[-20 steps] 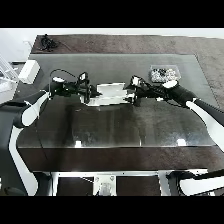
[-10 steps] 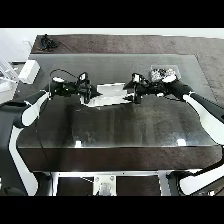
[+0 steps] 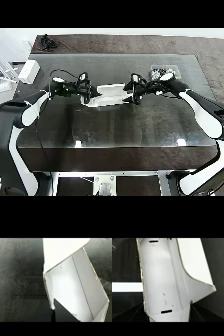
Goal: Fold the box and place the chain.
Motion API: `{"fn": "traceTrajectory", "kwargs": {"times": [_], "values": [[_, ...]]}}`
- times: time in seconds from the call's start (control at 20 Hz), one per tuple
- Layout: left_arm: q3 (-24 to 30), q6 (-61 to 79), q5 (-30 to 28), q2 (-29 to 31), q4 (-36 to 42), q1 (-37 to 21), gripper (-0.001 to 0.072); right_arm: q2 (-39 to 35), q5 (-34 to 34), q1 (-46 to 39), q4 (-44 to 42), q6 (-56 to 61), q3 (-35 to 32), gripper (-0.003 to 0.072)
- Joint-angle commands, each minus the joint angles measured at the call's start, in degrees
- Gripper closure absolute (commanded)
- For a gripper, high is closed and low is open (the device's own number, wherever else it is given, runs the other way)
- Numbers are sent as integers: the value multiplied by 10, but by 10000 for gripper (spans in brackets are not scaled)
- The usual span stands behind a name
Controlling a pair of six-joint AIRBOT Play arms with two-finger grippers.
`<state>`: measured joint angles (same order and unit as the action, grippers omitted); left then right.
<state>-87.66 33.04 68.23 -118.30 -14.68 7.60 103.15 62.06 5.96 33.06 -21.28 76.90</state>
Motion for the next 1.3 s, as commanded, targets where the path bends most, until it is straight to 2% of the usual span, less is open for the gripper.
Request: {"fn": "traceTrajectory", "kwargs": {"times": [0.0, 0.8, 1.25], "values": [[0, 0, 0, 0, 0, 0, 689, 12, 30, 0, 8, 11, 3, 47], [0, 0, -2, 0, 0, 0, 689, 72, 60, 9, -11, -4, 56, 47], [0, 0, -3, 0, 1, 0, 689, 85, 60, 14, -11, -18, 59, 47]]}}
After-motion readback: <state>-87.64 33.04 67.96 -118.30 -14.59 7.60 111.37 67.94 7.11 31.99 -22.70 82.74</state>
